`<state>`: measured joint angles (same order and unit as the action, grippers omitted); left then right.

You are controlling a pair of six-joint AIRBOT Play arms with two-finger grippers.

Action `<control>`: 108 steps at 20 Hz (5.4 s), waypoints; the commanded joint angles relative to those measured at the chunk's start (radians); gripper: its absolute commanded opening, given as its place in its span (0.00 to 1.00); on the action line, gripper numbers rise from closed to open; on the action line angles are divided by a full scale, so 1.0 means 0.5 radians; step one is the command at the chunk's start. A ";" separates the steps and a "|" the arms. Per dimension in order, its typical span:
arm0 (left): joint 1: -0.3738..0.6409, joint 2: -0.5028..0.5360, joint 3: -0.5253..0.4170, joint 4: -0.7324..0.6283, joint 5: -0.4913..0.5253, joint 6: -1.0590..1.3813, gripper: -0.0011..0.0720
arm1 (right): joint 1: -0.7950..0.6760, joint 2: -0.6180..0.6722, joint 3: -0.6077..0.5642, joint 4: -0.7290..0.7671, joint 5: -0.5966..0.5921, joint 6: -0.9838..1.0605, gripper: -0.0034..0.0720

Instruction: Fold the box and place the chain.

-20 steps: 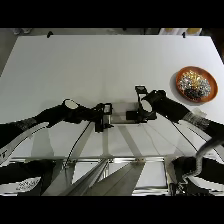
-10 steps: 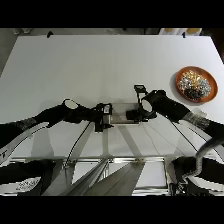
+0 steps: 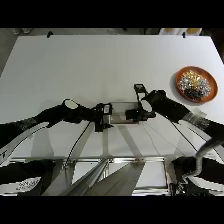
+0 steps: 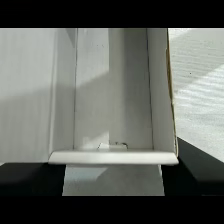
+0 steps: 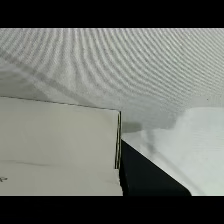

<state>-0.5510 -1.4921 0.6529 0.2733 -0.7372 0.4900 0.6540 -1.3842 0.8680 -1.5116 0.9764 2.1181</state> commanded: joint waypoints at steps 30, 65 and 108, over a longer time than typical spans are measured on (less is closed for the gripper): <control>0.002 0.001 -0.001 0.001 0.000 0.001 0.55 | -1.912 0.096 0.616 -0.126 0.269 -1.481 0.33; 0.002 0.001 -0.001 0.001 0.001 0.001 0.55 | -1.954 0.494 0.615 0.349 0.593 -1.739 0.06; 0.002 0.001 -0.001 0.001 0.000 0.001 0.55 | 0.098 0.386 0.088 0.583 -0.108 -1.215 0.32</control>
<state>-0.5507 -1.4921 0.6529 0.2733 -0.7372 0.4900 0.7040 -1.2045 0.9058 -1.2198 0.8967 1.5284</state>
